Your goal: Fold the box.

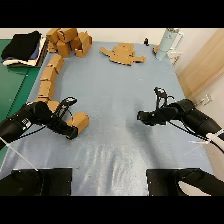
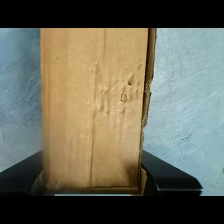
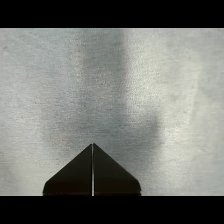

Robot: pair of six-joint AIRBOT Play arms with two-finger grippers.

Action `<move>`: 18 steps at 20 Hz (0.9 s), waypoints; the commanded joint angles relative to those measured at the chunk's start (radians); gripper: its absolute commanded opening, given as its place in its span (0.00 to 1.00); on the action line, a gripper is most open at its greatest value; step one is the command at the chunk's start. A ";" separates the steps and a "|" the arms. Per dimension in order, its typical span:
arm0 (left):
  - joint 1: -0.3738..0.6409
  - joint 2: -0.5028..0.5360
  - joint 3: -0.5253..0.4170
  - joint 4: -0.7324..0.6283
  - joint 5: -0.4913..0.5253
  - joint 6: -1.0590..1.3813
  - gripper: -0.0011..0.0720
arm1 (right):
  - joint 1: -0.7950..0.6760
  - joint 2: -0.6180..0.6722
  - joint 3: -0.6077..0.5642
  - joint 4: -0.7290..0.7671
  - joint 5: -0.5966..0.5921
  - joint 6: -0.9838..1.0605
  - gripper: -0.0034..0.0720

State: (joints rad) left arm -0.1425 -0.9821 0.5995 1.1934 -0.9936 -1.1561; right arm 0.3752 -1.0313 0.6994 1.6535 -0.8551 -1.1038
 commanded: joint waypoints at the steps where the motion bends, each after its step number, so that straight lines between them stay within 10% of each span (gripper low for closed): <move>1: 0.006 0.001 0.000 0.013 0.011 -0.038 0.71 | 0.000 0.000 0.000 0.001 0.002 -0.024 0.05; 13: 0.007 -0.019 -0.037 0.164 0.402 -0.220 0.71 | 0.000 0.000 0.000 0.002 0.007 -0.023 0.05; 18: 0.007 -0.209 0.101 0.164 0.385 -0.221 0.71 | 0.000 0.000 0.000 0.002 0.010 -0.023 0.05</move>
State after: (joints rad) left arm -0.1360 -1.0996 0.6277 1.3441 -0.6231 -1.3666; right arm 0.3752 -1.0313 0.6994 1.6554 -0.8471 -1.1271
